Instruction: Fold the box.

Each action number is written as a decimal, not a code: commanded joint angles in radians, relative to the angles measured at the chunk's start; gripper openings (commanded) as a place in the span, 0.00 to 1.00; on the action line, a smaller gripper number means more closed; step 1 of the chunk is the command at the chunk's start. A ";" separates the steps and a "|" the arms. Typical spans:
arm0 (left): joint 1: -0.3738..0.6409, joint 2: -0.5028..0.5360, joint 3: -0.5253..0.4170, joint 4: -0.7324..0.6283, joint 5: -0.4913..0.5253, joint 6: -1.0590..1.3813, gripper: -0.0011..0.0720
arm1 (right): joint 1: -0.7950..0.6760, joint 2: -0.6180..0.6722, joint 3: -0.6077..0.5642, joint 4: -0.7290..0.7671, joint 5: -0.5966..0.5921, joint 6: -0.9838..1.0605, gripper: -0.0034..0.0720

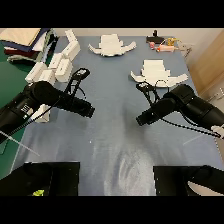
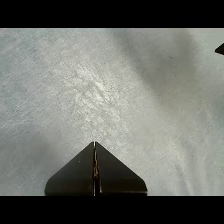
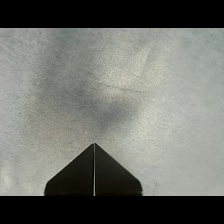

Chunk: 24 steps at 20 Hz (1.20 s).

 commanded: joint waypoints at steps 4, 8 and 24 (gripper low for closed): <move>-0.001 0.000 0.000 0.001 0.000 0.000 0.03 | 0.000 0.000 0.001 0.000 0.000 0.000 0.05; -0.001 0.000 0.000 0.000 0.000 0.000 0.03 | 0.000 0.000 0.001 0.000 0.000 0.000 0.05; -0.001 0.000 0.000 0.000 0.001 0.000 0.03 | -0.351 -0.147 0.303 -0.316 -0.037 0.251 0.26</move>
